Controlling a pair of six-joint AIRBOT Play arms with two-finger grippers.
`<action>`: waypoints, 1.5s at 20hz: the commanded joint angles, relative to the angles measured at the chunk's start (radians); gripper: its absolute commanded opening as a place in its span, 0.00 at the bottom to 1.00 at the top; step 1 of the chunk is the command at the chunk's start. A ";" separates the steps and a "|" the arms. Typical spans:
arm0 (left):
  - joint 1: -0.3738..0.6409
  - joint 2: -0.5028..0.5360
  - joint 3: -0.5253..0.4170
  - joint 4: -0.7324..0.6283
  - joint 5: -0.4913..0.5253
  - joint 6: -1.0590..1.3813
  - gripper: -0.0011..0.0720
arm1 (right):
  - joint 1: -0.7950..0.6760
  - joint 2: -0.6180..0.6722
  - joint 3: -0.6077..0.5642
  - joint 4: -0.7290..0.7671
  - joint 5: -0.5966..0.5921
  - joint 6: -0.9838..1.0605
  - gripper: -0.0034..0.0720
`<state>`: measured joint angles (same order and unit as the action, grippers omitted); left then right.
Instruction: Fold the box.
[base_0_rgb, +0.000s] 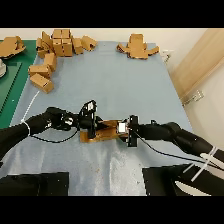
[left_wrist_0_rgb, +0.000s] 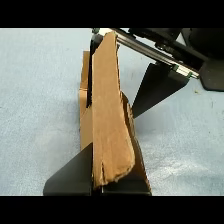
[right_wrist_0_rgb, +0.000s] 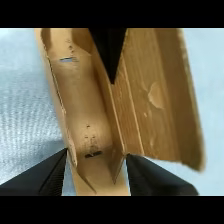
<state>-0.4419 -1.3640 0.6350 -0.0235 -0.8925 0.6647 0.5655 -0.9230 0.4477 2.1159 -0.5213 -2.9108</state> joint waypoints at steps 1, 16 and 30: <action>0.000 0.000 0.000 0.000 0.000 0.000 0.03 | -0.058 -0.084 0.078 0.090 -0.154 -0.101 0.82; 0.000 0.000 0.000 0.000 0.000 0.000 0.03 | -0.059 -0.151 0.091 0.080 -0.168 -0.091 0.82; 0.000 0.000 0.000 0.000 0.000 0.000 0.03 | -0.059 -0.247 0.091 0.079 -0.089 -0.090 0.75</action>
<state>-0.4419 -1.3640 0.6350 -0.0250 -0.8917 0.6647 0.5053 -1.1633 0.5396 2.1998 -0.6365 -3.0013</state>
